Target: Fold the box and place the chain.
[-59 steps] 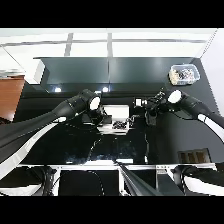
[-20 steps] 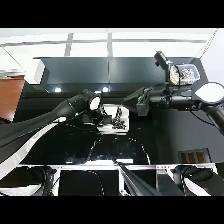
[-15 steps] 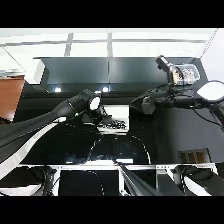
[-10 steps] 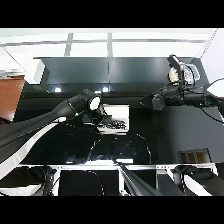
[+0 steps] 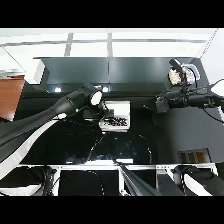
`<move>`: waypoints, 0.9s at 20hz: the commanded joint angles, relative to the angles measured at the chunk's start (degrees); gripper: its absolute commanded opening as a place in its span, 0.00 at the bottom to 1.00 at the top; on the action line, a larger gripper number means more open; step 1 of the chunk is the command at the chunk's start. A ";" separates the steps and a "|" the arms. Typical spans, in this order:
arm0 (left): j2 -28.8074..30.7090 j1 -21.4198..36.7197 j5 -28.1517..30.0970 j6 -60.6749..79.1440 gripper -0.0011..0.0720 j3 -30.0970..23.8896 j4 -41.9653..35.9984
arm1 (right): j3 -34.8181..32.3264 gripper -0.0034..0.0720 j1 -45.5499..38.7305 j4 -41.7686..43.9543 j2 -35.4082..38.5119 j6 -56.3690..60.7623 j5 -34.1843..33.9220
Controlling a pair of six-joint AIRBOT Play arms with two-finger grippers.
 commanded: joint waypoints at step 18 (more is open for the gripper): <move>25.53 30.21 22.16 88.32 0.56 -37.38 -47.98 | -0.02 0.60 0.11 -0.11 -0.04 1.33 -1.25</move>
